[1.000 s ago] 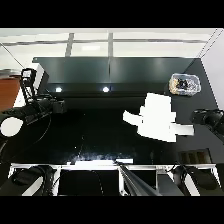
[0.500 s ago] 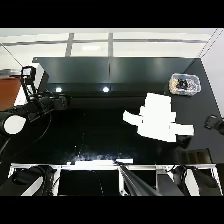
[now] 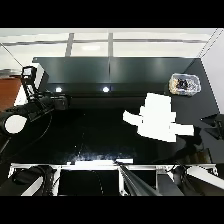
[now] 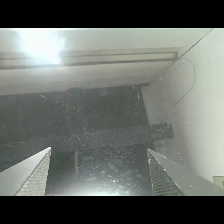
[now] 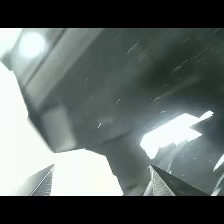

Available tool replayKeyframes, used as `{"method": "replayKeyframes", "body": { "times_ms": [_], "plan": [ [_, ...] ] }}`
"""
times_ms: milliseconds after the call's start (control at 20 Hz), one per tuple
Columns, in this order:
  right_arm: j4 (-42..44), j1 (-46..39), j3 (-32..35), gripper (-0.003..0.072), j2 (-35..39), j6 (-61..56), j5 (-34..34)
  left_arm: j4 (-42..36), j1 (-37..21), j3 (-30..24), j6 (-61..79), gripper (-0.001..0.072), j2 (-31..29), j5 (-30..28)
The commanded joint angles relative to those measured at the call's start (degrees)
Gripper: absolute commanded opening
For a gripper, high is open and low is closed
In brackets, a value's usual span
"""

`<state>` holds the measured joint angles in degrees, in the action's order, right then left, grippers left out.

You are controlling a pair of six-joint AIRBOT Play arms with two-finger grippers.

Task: Fold the box and place the chain.

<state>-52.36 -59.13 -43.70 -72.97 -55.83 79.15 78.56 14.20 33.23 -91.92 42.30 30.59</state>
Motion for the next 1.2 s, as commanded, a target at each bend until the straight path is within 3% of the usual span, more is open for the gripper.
{"method": "replayKeyframes", "body": {
  "times_ms": [0,100,400,750,800,900,950,1050,1100,1150],
  "plan": [
    [-5.6,3.8,-6.7,0.0708,-10.4,3.1,9.4,0.0,0.0,0.0,0.0,0.0708,0.2,0.0],
    [-8.1,8.1,-8.5,0.0708,-13.3,2.1,10.1,0.1,0.0,0.0,0.0,0.0708,0.2,-0.2],
    [-3.7,18.3,-8.5,0.0707,-18.2,2.9,13.0,0.2,0.0,0.0,0.0,0.0708,0.4,-0.4],
    [-6.7,19.4,-8.5,0.0705,-17.9,2.9,15.6,0.2,0.0,0.0,0.0,0.0708,0.4,-0.4],
    [-7.0,19.3,-8.5,0.0547,-17.7,2.9,15.8,0.2,0.0,0.0,0.0,0.0708,0.4,-0.3],
    [-8.0,19.3,-8.5,0.0414,-17.0,3.0,15.7,0.3,0.0,0.0,0.0,0.0707,0.4,-0.4],
    [-7.9,19.2,-8.5,0.0283,-16.6,3.2,15.7,0.2,0.0,0.0,0.0,0.0707,0.4,-0.3],
    [-7.7,18.9,-8.3,0.0108,-15.4,4.1,15.6,0.2,0.0,0.0,0.0,0.0707,0.4,-0.3],
    [-7.7,18.8,-8.0,0.0061,-14.5,4.3,15.4,0.2,0.0,0.0,0.0,0.0707,0.4,-0.3],
    [-7.4,18.8,-7.5,0.0062,-13.5,4.5,15.1,0.2,0.0,0.0,0.0,0.0707,0.4,-0.3]
  ]
}}
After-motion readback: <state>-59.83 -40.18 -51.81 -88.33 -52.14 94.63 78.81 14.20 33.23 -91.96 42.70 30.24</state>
